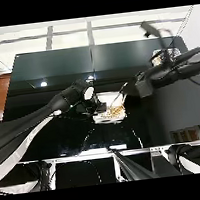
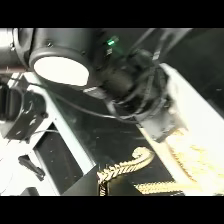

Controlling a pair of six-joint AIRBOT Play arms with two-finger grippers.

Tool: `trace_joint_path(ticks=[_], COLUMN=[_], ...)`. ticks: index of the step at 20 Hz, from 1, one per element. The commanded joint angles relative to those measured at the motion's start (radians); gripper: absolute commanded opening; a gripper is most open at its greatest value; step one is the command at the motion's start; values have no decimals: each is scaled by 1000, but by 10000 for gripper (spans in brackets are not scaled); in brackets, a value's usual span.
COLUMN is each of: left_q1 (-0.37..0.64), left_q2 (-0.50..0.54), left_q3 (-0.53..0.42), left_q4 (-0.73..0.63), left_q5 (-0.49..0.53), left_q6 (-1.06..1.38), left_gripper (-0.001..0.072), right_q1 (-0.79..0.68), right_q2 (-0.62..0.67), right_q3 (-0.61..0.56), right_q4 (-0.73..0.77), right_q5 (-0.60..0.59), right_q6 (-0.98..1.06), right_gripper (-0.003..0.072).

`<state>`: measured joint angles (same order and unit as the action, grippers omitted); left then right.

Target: Fold the box and place the chain.

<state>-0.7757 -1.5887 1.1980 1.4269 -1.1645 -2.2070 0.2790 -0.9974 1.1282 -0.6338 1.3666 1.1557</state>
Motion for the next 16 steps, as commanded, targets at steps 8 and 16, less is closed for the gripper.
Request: trace_joint_path(ticks=[8, 16], left_q1=[0, 0], left_q2=[0, 0], left_q3=[0, 0], left_q4=[0, 0], left_q5=[0, 0], left_q6=[0, 0], left_gripper=[30, 30], right_q1=[84, -118], right_q2=[-72, -24], right_q3=[-152, -152], right_q4=[-55, -135], right_q5=[-163, -36], right_q6=[-5, -60], right_gripper=[16, 305])
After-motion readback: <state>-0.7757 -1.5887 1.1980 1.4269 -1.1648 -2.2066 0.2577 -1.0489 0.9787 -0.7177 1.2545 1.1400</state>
